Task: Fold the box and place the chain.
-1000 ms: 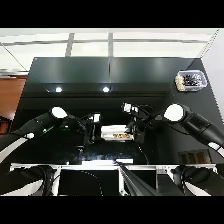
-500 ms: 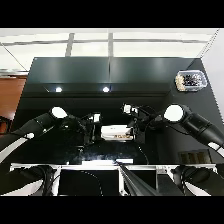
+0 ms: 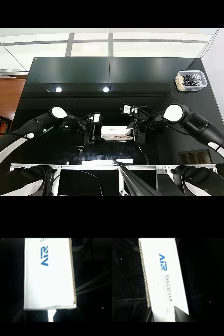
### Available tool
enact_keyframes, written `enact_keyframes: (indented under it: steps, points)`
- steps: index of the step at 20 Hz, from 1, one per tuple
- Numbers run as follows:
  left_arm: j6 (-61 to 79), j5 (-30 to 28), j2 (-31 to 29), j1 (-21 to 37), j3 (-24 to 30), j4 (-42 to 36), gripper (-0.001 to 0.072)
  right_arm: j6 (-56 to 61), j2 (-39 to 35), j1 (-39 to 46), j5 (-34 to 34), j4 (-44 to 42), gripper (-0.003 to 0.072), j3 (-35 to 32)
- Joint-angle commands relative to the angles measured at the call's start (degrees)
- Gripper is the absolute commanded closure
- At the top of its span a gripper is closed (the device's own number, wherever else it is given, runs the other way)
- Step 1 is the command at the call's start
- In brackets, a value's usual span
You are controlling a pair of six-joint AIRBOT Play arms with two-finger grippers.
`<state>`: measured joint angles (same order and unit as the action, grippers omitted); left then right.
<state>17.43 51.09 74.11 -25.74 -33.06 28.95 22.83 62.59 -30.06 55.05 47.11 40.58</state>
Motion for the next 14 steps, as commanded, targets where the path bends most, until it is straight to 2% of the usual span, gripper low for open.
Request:
enact_keyframes:
  steps: [1, 14]
  points:
    - [0.0, 0.0, 0.0, 0.0, 0.0, 0.0, 0.0322, 0.1, 0.1, 0.0, 0.2, 0.1, 0.0354, -0.2]
    - [0.0, 0.0, 0.0, 0.0, 0.0, 0.0, 0.0322, 0.4, 0.1, 0.0, 1.6, 0.0, 0.0353, -0.3]
